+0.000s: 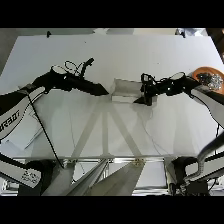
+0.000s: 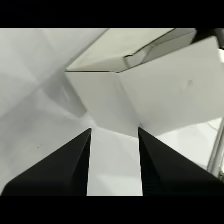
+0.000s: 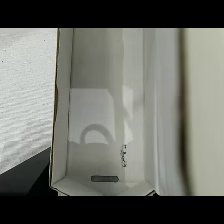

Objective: Fold the box and place the chain.

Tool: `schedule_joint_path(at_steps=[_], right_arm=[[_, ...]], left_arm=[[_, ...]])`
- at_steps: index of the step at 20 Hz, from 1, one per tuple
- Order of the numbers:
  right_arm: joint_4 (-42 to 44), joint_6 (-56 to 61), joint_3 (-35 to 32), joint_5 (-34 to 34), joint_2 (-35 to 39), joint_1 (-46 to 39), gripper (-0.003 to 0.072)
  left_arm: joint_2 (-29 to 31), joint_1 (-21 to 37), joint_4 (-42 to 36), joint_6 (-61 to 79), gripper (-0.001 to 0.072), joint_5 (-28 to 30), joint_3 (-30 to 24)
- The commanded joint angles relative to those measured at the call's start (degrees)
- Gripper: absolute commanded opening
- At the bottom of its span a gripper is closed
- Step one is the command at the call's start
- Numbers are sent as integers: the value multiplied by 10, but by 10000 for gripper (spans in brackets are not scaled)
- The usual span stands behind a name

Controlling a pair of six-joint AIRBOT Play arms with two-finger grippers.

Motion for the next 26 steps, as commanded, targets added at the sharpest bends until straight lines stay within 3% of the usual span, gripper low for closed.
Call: schedule_joint_path(at_steps=[1, 2, 3, 4, 7, 9, 10, 15, 18, 26], right_arm=[[0, 0, 0, 0, 0, 0, 237], [0, 0, 0, 0, 0, 0, 237], [0, 0, 0, 0, 0, 0, 237], [0, 0, 0, 0, 0, 0, 237], [0, 0, 0, 0, 0, 0, 237], [0, 0, 0, 0, 0, 0, 237], [0, 0, 0, 0, 0, 0, 237], [0, 0, 0, 0, 0, 0, 237], [0, 0, 0, 0, 0, 0, 237], [0, 0, 0, 0, 0, 0, 237]], left_arm=[[0, 2, -30, 37, 358, -22, 0], [-1, 2, -30, 43, 376, -22, 0], [-1, 0, -30, 55, 484, -21, 0], [-1, -3, -31, 63, 540, -18, 0], [-1, -10, -30, 67, 541, -4, 0], [-3, -17, -31, 67, 634, 10, 0], [-4, -20, -34, 67, 646, 17, 0], [-12, -35, -55, 67, 641, 43, 0], [-12, -37, -73, 93, 631, 24, 0], [-10, -25, 39, 96, 632, -44, 0]])
